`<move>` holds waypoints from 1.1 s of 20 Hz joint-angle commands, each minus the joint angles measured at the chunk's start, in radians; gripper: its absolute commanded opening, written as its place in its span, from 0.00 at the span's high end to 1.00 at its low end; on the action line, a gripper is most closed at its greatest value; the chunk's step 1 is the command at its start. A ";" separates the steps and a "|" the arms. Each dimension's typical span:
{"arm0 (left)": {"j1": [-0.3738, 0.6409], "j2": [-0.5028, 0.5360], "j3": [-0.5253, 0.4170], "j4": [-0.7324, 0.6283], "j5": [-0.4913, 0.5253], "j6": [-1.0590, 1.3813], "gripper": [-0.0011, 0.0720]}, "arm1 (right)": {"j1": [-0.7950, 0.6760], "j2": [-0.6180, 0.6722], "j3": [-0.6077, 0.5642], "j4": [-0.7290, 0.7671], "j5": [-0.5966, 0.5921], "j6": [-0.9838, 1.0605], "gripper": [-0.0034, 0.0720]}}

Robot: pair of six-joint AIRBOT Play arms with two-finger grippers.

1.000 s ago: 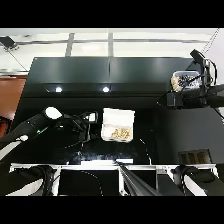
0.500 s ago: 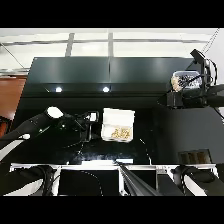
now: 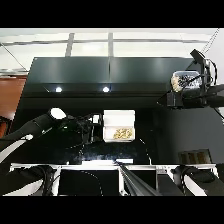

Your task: Fold the box and place the chain.

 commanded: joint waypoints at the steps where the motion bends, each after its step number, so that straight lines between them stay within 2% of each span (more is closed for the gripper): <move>1: -0.005 -0.002 0.001 0.064 -0.003 -0.077 0.01 | 0.000 0.000 0.000 0.000 0.001 0.000 0.55; 7: -0.039 -0.002 0.001 0.058 0.006 -0.136 0.01 | 0.000 0.000 0.000 0.000 0.001 0.000 0.55; 12: -0.071 -0.002 0.002 0.023 0.081 -0.176 0.01 | 0.000 0.000 0.000 0.000 0.000 0.000 0.55; 22: -0.074 -0.003 0.008 0.023 0.121 -0.168 0.01 | 0.000 0.000 0.000 0.000 0.000 0.000 0.55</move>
